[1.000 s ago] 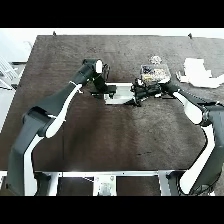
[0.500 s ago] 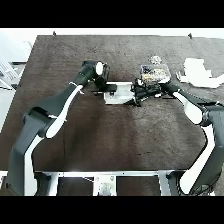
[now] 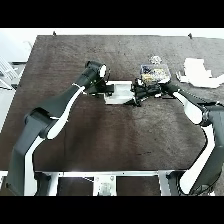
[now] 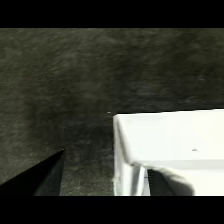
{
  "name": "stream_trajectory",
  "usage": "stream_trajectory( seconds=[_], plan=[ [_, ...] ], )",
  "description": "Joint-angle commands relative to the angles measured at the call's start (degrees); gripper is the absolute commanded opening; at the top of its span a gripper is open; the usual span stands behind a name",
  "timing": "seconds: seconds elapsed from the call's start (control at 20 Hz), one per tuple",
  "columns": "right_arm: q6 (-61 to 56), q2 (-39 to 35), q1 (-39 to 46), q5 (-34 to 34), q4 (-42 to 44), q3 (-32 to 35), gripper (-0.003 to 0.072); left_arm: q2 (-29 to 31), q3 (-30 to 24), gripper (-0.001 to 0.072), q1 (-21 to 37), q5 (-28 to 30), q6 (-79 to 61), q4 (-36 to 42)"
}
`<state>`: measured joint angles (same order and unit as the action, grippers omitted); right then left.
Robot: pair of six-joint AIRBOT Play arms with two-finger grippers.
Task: Fold the box and place the chain.
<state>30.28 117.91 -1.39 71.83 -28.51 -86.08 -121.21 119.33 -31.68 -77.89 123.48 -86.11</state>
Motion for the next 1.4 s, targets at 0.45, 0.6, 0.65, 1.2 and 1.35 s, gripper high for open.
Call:
stream_trajectory(
  seconds=[0.45, 0.6, 0.65, 1.2, 1.35],
  plan=[
    [-0.02, -0.02, 0.02, 0.00, 0.00, 0.00, 0.0576, -0.46, 0.02, 0.0560, -0.17, -2.60, 1.60, -0.48],
    [-0.02, -0.02, 0.02, 0.02, 0.00, 0.00, 0.0577, -1.22, 0.04, 0.0560, -0.92, -2.32, 1.42, -0.55],
    [-0.02, -0.02, 0.02, 0.02, 0.00, 0.00, 0.0577, -1.42, 0.24, 0.0560, -0.94, -2.16, 1.18, -0.48],
    [-0.02, -0.02, 0.02, 0.00, 0.00, 0.00, 0.0576, -1.46, 0.26, 0.0023, -1.40, -1.22, 0.55, -0.55],
    [-0.02, -0.02, 0.02, 0.00, 0.00, 0.00, 0.0576, -1.46, 0.26, 0.0021, -1.40, -1.60, -0.87, -0.57]
  ],
)
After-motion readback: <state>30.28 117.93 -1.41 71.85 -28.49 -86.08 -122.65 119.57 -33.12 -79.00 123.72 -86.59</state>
